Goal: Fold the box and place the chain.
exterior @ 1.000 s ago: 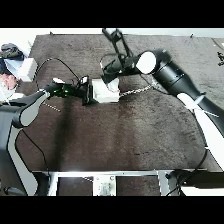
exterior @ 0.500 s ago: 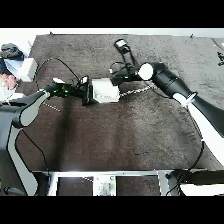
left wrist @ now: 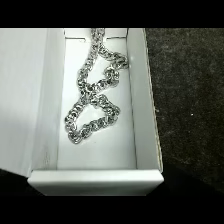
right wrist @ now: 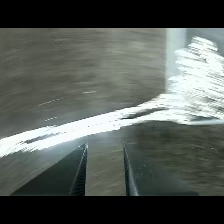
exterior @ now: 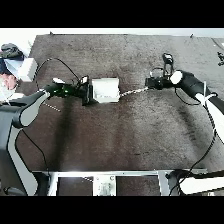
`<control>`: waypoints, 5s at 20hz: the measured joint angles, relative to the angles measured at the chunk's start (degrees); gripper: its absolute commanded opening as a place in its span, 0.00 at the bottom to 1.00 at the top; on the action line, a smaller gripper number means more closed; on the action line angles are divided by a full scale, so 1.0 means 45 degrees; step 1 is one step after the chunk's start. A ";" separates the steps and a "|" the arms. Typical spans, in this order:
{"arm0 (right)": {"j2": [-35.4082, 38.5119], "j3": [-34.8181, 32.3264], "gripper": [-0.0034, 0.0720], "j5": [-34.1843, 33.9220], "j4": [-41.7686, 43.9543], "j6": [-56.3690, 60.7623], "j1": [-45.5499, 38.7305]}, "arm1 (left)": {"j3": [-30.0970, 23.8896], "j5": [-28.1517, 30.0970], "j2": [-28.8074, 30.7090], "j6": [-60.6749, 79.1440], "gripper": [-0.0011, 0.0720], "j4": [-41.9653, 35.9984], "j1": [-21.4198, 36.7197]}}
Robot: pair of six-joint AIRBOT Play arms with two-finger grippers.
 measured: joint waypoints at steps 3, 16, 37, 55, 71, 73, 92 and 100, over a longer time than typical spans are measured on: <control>-0.0432 -0.0364 0.38 -0.0748 0.0495 0.0345 -0.0423 | 0.0000 0.0000 0.0000 0.0000 0.46 0.0000 0.0000; -0.1472 -0.0563 0.27 -0.2613 0.1851 0.0622 -0.0194 | 0.0000 -0.0005 0.0000 0.0005 0.46 0.0005 0.0000; 0.1807 -0.0549 0.06 -0.1481 0.2142 -0.0214 0.1282 | 0.0000 -0.0019 0.0000 0.0005 0.46 0.0000 0.0005; 0.3279 -0.0457 0.06 -0.3881 0.2157 -0.1044 0.6295 | 0.0000 -0.0019 0.0000 0.0005 0.46 0.0000 0.0000; 0.1122 -0.0811 0.42 -0.1972 0.1005 -0.0840 0.4945 | 0.0000 -0.0019 0.0000 0.0005 0.46 0.0000 0.0005; 0.1103 -0.1107 0.42 -0.1768 0.0903 -0.0563 0.3691 | 0.0000 -0.0019 0.0000 0.0005 0.46 0.0000 0.0005; -0.2312 -0.0272 0.06 -0.3886 0.3118 0.1307 0.0306 | 0.0000 -0.0015 0.0000 0.0005 0.46 0.0000 0.0005; 0.0418 -0.0058 0.06 -0.2385 0.3400 -0.0418 0.1579 | 0.0000 -0.0015 0.0000 0.0005 0.46 0.0000 0.0005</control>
